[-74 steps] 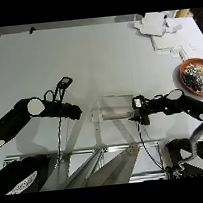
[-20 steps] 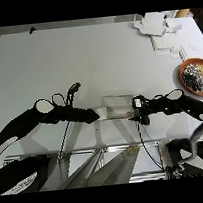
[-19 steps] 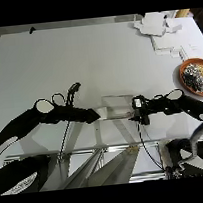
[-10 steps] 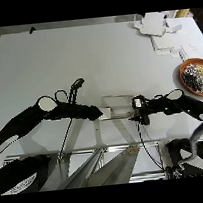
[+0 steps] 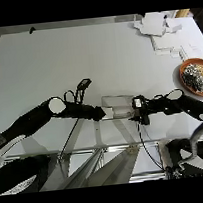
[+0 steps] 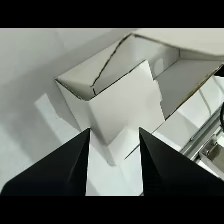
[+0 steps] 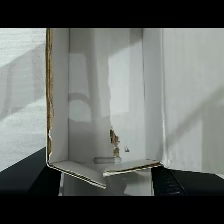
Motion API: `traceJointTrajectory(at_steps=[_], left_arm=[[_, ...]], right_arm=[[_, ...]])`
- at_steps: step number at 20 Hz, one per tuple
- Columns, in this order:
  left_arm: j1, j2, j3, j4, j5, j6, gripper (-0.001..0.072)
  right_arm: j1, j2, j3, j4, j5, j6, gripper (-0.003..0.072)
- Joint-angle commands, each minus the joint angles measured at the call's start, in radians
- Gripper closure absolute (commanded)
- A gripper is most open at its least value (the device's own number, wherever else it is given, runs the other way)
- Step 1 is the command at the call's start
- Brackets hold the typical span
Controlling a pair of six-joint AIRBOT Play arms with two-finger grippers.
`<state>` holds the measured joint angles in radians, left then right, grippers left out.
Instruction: Fold the box and place the chain.
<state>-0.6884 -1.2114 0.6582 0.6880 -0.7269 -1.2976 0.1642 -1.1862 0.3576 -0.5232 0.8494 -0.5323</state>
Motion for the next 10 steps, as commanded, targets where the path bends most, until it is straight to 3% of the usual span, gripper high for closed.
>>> traceJointTrajectory(at_steps=[1,10], left_arm=[[-0.031,-0.024,0.045,0.103,0.018,-0.134,0.0357],[-0.093,-0.039,0.055,0.183,0.087,-0.315,0.0359]], right_arm=[[0.0,0.001,0.001,0.0,0.0,0.0,0.0288],[0.0,0.001,0.001,0.0,0.0,0.0,0.0288]])
